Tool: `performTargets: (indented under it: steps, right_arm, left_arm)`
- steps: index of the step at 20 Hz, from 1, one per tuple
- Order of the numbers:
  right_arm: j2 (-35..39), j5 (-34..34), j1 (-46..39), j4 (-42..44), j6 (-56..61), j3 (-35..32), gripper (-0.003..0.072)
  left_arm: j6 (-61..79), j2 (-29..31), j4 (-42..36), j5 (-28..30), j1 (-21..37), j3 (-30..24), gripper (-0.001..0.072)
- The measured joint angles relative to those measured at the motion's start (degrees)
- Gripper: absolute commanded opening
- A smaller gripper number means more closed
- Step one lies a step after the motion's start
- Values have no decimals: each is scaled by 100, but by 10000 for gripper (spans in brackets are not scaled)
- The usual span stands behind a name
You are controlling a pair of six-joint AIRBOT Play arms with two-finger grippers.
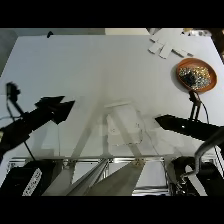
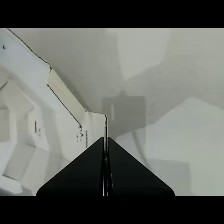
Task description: Fold the box and place the chain.
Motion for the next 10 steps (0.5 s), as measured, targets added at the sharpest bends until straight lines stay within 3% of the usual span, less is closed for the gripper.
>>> performTargets:
  steps: [6, 10]
  right_arm:
    - [-345, 450, 520, 170, -114, 0, 12]
    - [-389, 531, 605, 197, -131, 0, 13]
  left_arm:
    - [-413, -1993, 481, -1886, -87, 1456, 698]
    - [-251, -2518, 509, -2306, -350, 1733, 698]
